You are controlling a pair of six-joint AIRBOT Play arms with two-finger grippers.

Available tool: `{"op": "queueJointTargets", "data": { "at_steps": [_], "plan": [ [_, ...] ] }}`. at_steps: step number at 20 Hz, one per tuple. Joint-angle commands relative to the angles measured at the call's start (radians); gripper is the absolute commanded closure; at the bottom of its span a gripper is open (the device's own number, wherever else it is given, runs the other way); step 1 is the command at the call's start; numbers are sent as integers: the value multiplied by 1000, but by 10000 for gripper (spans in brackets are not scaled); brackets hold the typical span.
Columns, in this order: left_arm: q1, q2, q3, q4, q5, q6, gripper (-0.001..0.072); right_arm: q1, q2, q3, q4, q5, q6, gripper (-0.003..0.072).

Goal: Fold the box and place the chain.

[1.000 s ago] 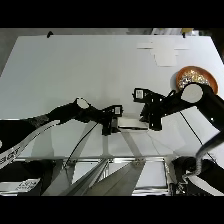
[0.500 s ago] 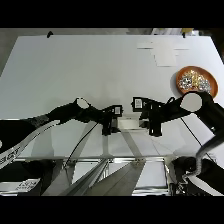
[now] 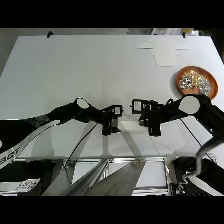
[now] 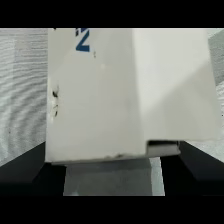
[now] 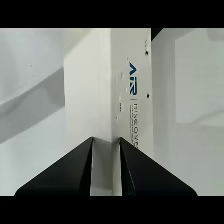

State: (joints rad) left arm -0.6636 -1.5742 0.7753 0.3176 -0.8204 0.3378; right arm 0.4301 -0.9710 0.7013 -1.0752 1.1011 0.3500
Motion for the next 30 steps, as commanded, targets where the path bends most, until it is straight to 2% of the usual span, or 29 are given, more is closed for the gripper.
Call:
{"op": "queueJointTargets", "data": {
  "at_steps": [1, 3, 4, 16, 19, 21, 23, 24, 27, 30],
  "plan": [
    [1, 0, 0, 1, 0, 2, 501, 1, 3, -10, -5, -24, -13, 529],
    [1, 0, 0, 1, 0, 2, 501, 1, 5, -10, -5, -25, -16, 547],
    [1, 0, 0, 1, 0, 2, 501, 1, 6, -10, -5, -22, -16, 592],
    [1, 0, 0, 1, 0, 2, 501, 1, 7, -24, -3, -76, -16, 591],
    [1, 0, 0, 1, 0, 2, 501, 1, 7, -24, 11, -38, -19, 563],
    [1, 0, 0, 1, 0, 2, 501, 2, 9, -24, 9, -16, -20, 482],
    [1, 0, 0, 1, 0, 2, 501, 34, 28, -24, -17, -25, -71, 478],
    [1, 0, 0, 1, 0, 2, 501, 58, 42, -24, -33, -43, -85, 449],
    [1, 0, 0, 1, 0, 2, 501, 104, 76, -24, -79, -122, -47, 449],
    [1, 0, 0, 1, 0, 2, 501, 124, 77, -29, -135, -127, 43, 449]
  ]
}}
